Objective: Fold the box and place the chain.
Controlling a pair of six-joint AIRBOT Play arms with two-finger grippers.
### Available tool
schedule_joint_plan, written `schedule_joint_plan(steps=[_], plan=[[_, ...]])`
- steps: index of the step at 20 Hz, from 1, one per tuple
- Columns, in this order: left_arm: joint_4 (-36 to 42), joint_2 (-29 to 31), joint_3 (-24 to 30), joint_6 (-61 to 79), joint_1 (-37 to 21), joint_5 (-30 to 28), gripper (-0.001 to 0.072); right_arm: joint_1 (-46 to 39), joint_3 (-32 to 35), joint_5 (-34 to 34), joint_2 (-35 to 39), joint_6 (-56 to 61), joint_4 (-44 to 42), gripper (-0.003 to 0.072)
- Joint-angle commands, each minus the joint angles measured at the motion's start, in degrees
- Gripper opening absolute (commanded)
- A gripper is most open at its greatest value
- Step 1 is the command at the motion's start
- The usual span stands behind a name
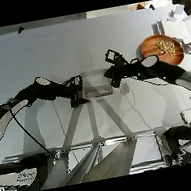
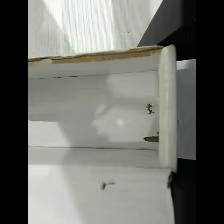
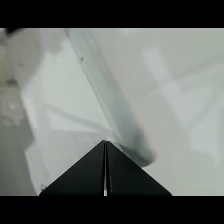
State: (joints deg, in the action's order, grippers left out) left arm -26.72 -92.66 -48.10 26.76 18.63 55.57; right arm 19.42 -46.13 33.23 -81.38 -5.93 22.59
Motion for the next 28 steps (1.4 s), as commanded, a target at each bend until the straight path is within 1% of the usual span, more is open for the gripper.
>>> schedule_joint_plan(steps=[1, 3, 5, 6, 9, 11, 13, 15, 17, 21, 24, 26, 28], plan=[[-0.1, 0.0, 0.0, 0.2, 0.0, 0.0, 0.0276, -0.5, -1.2, 0.2, -4.7, 0.0, 0.2, 0.0005], [-0.1, 0.0, 0.0, 0.2, 0.0, 0.0, 0.0276, -0.7, -1.2, 0.9, -3.5, 0.0, 0.1, 0.0006], [-0.1, 0.0, 0.0, 0.2, 0.0, 0.0, 0.0276, -1.3, -1.2, 4.2, -0.1, 0.0, 0.7, 0.0006], [-0.1, 0.0, 0.0, 0.2, 0.0, -0.1, 0.0276, -1.8, -1.2, 7.0, 2.2, 0.0, 2.6, 0.0006], [-0.1, 0.0, 0.0, 0.2, 0.0, 0.0, 0.0276, -3.8, -1.2, 16.8, 8.7, 0.2, 13.8, 0.0006], [-0.1, 0.0, 0.0, 0.2, 0.0, 0.0, 0.0276, -5.9, -1.2, 23.4, 11.5, 0.2, 20.5, 0.0006], [-0.1, 0.0, 0.0, 0.2, 0.0, 0.0, 0.0276, -7.8, -1.0, 25.9, 11.6, 0.2, 25.0, 0.0006], [-0.1, 0.0, 0.0, 0.2, 0.0, -0.1, 0.0276, -8.3, -0.4, 25.0, 10.7, 0.2, 28.9, 0.0006], [-0.1, 0.0, 0.0, 0.2, 0.0, 0.0, 0.0276, -8.3, -0.4, 24.6, 8.5, 0.2, 30.1, 0.0005], [-0.1, 0.0, 0.0, 0.2, 0.0, -0.1, 0.0276, -7.3, -0.4, 23.7, 3.3, 0.1, 28.4, 0.0005], [-0.1, 0.0, 0.0, 0.2, 0.0, -0.1, 0.0276, -3.2, -0.4, 18.9, 0.4, 0.1, 28.2, 0.0005], [-0.1, 0.0, 0.0, 0.2, 0.0, 0.0, 0.0276, -1.0, -0.4, 15.0, -0.2, 0.1, 26.2, 0.0005], [-0.1, 0.0, 0.0, 0.2, 0.0, -0.1, 0.0276, 0.3, -0.4, 14.3, -0.2, 0.1, 24.2, 0.0005]])
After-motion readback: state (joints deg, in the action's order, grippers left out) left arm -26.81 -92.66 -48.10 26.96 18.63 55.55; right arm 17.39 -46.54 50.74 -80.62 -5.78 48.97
